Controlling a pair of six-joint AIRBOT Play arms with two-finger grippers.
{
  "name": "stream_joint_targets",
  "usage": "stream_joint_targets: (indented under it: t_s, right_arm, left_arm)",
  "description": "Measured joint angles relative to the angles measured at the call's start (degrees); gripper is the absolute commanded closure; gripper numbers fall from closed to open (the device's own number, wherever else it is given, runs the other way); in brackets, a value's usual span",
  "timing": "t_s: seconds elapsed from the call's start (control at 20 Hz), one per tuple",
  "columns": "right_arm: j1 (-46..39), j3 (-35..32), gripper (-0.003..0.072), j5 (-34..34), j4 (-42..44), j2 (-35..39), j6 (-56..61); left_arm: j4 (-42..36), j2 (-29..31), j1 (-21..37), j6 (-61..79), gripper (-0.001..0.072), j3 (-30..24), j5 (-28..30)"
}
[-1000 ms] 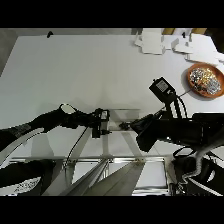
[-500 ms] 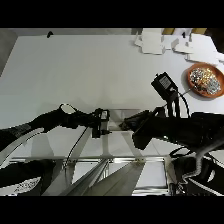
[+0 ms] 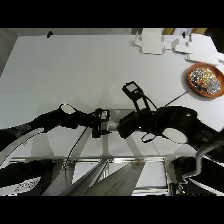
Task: Fold the box and place the chain.
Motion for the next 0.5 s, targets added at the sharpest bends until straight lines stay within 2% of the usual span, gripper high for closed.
stream_joint_targets:
  t_s: [0.05, 0.1, 0.3, 0.5]
  right_arm:
    - [0.0, 0.0, 0.0494, -0.3, 0.1, -1.6, 0.1]
    - [0.0, -0.1, 0.0429, -0.3, 0.1, -2.8, 0.1]
    - [-0.8, 1.0, 0.0383, 1.3, 0.0, -4.9, -0.8]
    - [-6.2, 7.1, 0.0395, 9.7, -1.0, -4.7, -4.1]
  left_arm:
    - [0.0, 0.0, 0.0, 0.0, 0.0455, 0.0, 0.0]
    - [0.0, 0.0, 0.0, 0.0, 0.0454, 0.0, 0.0]
    - [0.0, 0.0, 0.0, 0.0, 0.0455, 0.0, -0.1]
    - [0.0, 0.0, 0.0, 0.0, 0.0455, 0.0, -0.1]
